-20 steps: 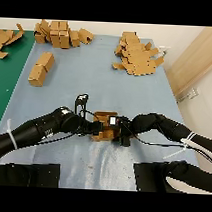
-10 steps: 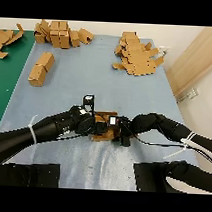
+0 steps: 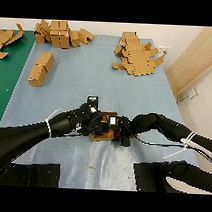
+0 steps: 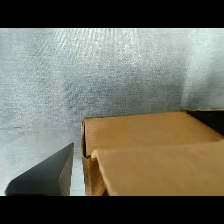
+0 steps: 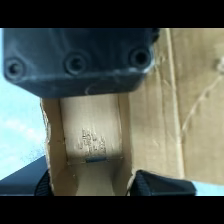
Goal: Fold the box.
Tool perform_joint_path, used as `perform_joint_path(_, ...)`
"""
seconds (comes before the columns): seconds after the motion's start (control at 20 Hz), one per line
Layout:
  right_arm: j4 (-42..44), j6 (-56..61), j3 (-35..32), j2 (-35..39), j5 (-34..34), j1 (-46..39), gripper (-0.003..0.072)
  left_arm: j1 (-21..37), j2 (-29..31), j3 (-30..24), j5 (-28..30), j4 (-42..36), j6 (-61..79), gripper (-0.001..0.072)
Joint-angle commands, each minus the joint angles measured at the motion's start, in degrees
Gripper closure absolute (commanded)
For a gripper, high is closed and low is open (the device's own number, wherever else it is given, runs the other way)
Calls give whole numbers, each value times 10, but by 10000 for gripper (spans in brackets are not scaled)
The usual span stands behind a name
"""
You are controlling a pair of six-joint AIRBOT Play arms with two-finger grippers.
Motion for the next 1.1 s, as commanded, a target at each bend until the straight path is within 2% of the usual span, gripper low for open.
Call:
perform_joint_path(0.0, 0, 0, 0, 0, 0, 0, 176, 0, -4, 2, -4, 1, -1, 297)
perform_joint_path(0.35, 0, 0, 0, 0, 0, 0, 177, 0, -26, 3, 14, -15, 29, 299)
perform_joint_path(0.4, 0, 0, 0, 0, 0, 0, 176, 0, -29, 3, 12, -17, 30, 339)
perform_joint_path(0.45, 0, 0, 0, 0, 0, 0, 177, 0, -30, 3, 12, -18, 30, 440)
perform_joint_path(0.5, 0, 0, 0, 0, 0, 0, 176, 0, -29, 3, 14, -16, 30, 484)
perform_joint_path(0.65, 0, 0, 0, 0, 0, 0, 176, 0, -29, 3, 14, -16, 30, 487)
perform_joint_path(0.7, 0, 0, 0, 0, 0, 0, 177, 0, -29, 3, 13, -16, 30, 643)
perform_joint_path(0.75, 0, 0, 0, 0, 0, 0, 176, 0, -29, 3, 13, -16, 31, 698)
perform_joint_path(1.05, 0, 0, 0, 0, 0, 0, 176, 0, -29, 3, 14, -19, 32, 698)
